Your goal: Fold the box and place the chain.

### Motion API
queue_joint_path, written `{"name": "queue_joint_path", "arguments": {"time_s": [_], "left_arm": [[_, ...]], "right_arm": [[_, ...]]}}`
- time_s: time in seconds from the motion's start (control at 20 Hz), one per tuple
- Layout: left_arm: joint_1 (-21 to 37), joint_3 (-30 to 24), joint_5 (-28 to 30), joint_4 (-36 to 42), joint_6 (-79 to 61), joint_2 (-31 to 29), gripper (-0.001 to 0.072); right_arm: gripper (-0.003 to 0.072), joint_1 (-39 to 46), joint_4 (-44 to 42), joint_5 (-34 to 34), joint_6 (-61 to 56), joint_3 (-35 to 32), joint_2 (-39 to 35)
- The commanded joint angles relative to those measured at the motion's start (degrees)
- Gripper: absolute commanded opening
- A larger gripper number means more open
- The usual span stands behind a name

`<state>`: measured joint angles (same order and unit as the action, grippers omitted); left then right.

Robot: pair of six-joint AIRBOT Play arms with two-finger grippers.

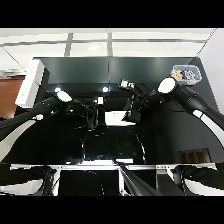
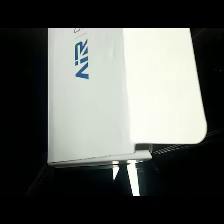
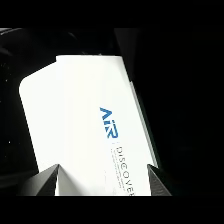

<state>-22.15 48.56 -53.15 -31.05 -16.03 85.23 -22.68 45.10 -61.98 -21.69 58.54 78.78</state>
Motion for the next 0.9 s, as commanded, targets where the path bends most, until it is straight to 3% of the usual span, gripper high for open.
{"name": "queue_joint_path", "arguments": {"time_s": [0.0,0.2,0.25,0.3,0.4,0.45,0.5,0.85], "left_arm": [[0.0,0.0,0.0,0.0,0.0,0.0,0.0275],[0.0,0.0,0.0,0.0,0.0,0.0,0.0275],[0.0,0.0,0.0,0.0,0.0,0.0,0.0275],[0.0,0.0,0.0,0.0,0.0,0.0,0.0275],[0.0,0.0,0.0,0.0,0.0,0.0,0.0275],[0.0,0.0,0.0,0.0,0.0,0.0,0.0275],[0.0,0.0,0.0,0.0,0.0,0.0,0.0275],[0.0,0.0,0.0,0.0,0.0,0.0,0.0275]], "right_arm": [[0.0601,-0.7,2.8,-1.8,2.5,-0.2,0.2],[0.06,-0.7,3.6,-1.7,2.4,-0.2,0.2],[0.0537,-0.7,3.6,-1.2,2.3,-0.2,0.2],[0.0429,-0.6,3.6,-0.7,1.4,-0.2,0.2],[0.0422,-0.6,3.5,0.4,-1.8,-0.2,-0.1],[0.0302,-0.6,3.5,0.3,-2.1,-0.2,-0.2],[0.024,-0.6,3.5,0.1,-2.1,-0.2,-0.3],[0.0242,-0.6,3.5,0.6,1.6,0.6,-2.8]]}}
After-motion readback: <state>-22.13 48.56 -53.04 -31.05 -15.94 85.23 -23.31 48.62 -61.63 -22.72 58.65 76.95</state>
